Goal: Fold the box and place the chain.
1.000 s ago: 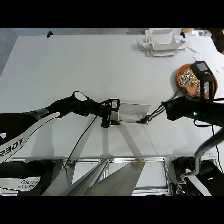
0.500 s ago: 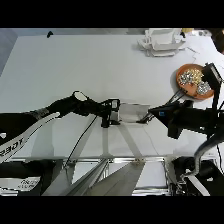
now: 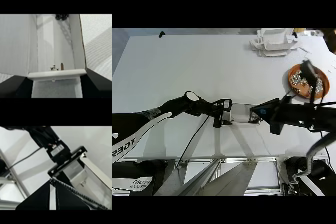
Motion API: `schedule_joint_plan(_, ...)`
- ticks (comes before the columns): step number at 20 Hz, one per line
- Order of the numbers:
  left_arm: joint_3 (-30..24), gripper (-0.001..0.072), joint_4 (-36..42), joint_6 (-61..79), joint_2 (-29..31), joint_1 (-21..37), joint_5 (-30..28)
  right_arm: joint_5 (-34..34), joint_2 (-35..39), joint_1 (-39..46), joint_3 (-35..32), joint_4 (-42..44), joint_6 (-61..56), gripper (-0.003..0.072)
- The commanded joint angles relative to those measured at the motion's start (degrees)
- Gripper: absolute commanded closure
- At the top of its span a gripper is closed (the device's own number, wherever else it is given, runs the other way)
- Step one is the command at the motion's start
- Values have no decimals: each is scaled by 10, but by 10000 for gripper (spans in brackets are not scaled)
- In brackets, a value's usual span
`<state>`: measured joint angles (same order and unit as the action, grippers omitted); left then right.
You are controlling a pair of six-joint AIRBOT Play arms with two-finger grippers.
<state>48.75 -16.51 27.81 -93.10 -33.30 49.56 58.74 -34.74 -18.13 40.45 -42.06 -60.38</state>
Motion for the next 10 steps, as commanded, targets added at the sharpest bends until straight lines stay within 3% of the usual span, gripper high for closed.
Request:
schedule_joint_plan(1,0,625,0,0,0,0,0,-13,-63,-18,-10,-37,4,666)
schedule_joint_plan(10,0,625,0,0,0,0,0,-12,-187,-18,-44,-62,4,665)
